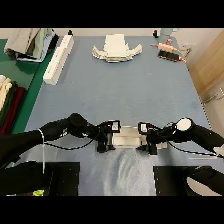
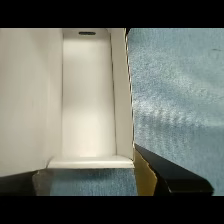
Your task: Fold the box.
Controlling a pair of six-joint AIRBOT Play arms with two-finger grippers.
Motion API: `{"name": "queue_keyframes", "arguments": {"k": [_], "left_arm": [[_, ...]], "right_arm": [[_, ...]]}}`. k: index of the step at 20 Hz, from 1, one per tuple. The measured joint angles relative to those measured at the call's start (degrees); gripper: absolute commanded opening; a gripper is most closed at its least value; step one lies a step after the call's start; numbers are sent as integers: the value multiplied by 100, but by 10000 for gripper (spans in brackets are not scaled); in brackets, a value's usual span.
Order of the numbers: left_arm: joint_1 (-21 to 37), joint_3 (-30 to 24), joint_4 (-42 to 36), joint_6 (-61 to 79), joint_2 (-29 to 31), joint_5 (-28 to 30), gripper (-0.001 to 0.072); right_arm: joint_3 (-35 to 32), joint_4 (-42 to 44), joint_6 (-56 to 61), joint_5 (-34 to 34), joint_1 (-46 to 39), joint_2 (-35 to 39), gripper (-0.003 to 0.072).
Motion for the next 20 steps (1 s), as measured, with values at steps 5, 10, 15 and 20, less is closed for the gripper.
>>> {"name": "queue_keyframes", "arguments": {"k": [5, 10, 15, 20], "left_arm": [[-153, 0, 76, -186, -11, 267, 698], [-199, 0, 267, -522, -11, 400, 698], [-216, 2, 439, -721, -11, 424, 697], [-216, 7, 485, -765, -11, 448, 511]], "right_arm": [[0, 4, 4, 0, 0, -2, 449], [0, 7, 7, 0, 0, -2, 449], [0, 7, 7, 0, 0, -2, 449], [0, 7, 7, -2, 0, -2, 449]]}}
